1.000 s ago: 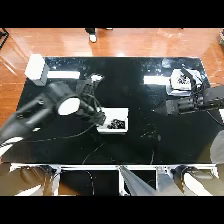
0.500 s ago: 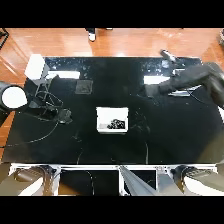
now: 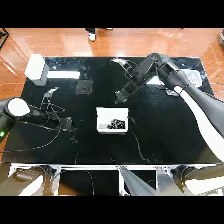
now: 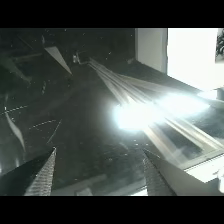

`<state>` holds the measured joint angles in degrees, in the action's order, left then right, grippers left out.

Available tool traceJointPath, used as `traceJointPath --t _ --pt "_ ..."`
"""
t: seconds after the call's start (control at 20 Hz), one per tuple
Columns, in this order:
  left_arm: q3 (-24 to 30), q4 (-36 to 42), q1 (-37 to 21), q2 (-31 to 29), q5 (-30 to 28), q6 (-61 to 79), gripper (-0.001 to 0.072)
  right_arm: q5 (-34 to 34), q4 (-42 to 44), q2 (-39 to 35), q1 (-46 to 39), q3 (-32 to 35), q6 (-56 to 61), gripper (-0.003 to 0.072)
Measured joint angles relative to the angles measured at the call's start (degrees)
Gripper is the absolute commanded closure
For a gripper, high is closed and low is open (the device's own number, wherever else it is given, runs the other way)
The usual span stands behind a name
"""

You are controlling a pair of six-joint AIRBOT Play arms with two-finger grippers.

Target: Fold the box and place the chain.

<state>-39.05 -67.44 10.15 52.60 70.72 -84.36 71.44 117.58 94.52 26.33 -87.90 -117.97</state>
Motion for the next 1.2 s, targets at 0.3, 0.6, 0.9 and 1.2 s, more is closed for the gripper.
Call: traceJointPath --t 0.3,0.6,0.9,1.2 --pt "0.70 0.70 -0.20 0.50 -4.07 1.46 0.0069 0.48 0.92 0.79 1.07 -0.96 -3.78 -0.0014" --pt "0.76 0.87 -0.20 1.05 -5.86 1.86 0.0069 1.92 2.80 0.90 1.25 -1.11 -8.13 -0.0013" --pt "0.76 0.87 -0.20 1.18 -6.29 1.86 0.0069 4.96 4.83 0.72 1.62 -1.11 -10.73 -0.0012" --pt "0.76 1.46 -0.20 1.20 -6.34 1.86 0.0069 8.94 4.50 -0.55 3.32 -1.25 -11.34 -0.0006"
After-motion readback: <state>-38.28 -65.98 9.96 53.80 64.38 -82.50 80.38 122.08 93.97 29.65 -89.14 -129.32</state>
